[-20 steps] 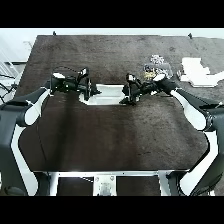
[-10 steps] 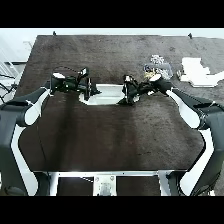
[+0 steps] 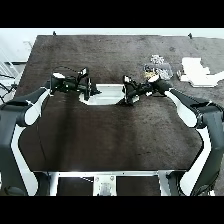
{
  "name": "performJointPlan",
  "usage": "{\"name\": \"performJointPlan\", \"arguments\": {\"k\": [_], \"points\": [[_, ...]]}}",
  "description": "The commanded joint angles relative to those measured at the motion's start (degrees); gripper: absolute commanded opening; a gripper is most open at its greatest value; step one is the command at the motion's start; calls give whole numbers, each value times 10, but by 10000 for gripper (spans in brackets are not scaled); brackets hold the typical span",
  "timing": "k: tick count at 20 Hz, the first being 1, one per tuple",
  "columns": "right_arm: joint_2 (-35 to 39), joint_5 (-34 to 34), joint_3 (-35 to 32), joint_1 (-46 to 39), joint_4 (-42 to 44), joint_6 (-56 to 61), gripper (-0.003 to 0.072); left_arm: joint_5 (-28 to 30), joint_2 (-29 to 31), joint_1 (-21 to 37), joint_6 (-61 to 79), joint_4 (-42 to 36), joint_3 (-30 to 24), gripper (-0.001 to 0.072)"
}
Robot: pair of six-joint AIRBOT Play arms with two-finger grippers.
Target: Fold the box and place the chain.
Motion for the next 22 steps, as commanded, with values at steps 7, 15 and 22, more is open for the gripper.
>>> {"name": "performJointPlan", "arguments": {"k": [7, 15, 22], "points": [[-2, -1, 1, 0, 2, 0, 523, 0, 0, 0, 0, 0, 0, 21], [-2, -1, 1, -1, 2, 1, 522, 0, 0, 0, 0, 0, 0, 21], [-2, -1, 1, 0, 2, 1, 523, 0, 0, 0, 0, 0, 0, 21]]}}
